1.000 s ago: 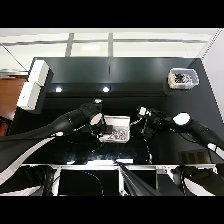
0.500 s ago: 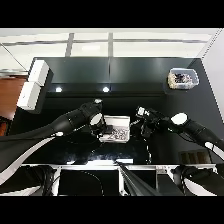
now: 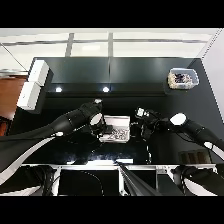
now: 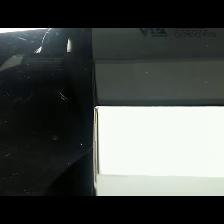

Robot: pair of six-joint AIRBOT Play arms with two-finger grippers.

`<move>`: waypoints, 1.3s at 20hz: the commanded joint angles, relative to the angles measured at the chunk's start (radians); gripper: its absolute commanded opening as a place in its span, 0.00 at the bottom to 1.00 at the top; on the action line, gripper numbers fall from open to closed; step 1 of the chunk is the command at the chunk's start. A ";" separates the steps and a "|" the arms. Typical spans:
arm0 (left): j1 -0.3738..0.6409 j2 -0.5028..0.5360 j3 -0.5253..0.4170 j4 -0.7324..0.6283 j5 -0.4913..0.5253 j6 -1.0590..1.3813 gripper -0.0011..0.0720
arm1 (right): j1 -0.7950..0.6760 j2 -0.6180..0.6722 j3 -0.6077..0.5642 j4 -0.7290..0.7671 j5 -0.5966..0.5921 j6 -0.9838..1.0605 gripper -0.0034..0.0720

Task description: Fold the box and place the chain.

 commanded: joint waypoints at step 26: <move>0.000 0.000 0.000 0.003 0.001 0.001 0.05 | -0.003 0.460 0.344 -0.271 0.540 0.793 0.09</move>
